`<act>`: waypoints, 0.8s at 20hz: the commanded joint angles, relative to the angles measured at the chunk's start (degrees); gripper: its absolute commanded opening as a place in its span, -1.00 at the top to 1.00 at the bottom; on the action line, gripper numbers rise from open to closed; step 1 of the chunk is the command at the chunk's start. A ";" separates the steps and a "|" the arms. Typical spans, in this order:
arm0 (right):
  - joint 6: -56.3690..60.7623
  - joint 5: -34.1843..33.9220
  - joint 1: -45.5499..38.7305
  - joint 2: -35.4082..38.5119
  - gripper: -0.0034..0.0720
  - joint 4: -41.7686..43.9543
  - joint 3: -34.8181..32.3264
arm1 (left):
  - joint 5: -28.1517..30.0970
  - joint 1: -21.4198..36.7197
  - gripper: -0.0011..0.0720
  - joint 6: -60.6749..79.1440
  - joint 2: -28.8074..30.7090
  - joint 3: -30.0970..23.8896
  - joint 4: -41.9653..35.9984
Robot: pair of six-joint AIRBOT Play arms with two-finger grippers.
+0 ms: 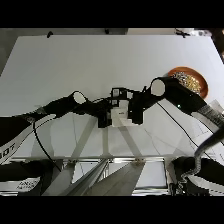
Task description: Fold the box and place the chain.
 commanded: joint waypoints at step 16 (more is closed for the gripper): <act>2.99 -1.60 0.11 -0.02 -0.14 1.01 -1.70 | 0.00 -0.04 0.50 0.02 0.02 -0.04 0.00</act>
